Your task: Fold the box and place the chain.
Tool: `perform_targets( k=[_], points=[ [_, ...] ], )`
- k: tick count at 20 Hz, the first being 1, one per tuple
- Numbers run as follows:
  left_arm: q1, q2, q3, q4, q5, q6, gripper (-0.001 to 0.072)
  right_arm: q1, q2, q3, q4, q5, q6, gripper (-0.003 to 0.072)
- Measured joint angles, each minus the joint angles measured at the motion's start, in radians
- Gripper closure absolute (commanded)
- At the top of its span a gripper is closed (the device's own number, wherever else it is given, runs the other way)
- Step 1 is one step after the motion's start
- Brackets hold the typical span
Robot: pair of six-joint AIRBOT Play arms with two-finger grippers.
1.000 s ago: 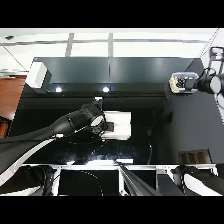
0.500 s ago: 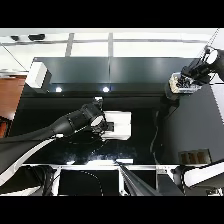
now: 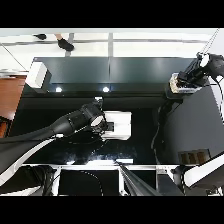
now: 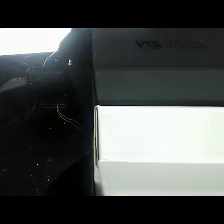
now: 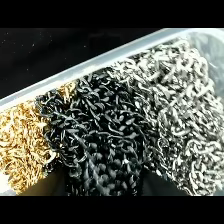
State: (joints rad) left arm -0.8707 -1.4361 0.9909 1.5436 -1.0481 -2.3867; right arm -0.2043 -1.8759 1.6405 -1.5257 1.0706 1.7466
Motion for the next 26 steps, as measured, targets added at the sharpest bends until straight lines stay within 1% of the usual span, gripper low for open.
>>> perform_targets(
  k=[1,6,11,16,22,24,26],
  points=[
    [0.000,0.000,0.000,0.000,0.000,0.000,0.0684,0.000,-0.002,0.002,0.000,-0.003,0.000,0.0671],
    [0.000,0.000,0.000,0.000,0.000,0.000,0.0684,-0.002,0.011,0.042,-0.013,0.080,-0.043,0.0673],
    [0.000,0.000,0.000,0.000,0.000,0.000,0.0684,-0.002,0.135,0.061,-0.008,0.134,-0.124,0.0673],
    [0.000,0.000,0.000,0.000,0.000,0.000,0.0684,-0.004,0.269,0.065,0.019,0.124,-0.172,0.0673],
    [0.000,0.000,0.000,0.000,-0.006,0.000,0.0684,-0.017,0.313,0.065,0.035,0.119,-0.189,0.0673],
    [0.000,0.000,0.000,0.000,-0.006,0.000,0.0684,-0.018,0.342,0.065,0.063,0.140,-0.206,0.0673],
    [0.000,0.000,0.000,0.000,-0.006,0.000,0.0684,-0.018,0.383,0.063,0.102,0.185,-0.233,0.0674]
  ],
)
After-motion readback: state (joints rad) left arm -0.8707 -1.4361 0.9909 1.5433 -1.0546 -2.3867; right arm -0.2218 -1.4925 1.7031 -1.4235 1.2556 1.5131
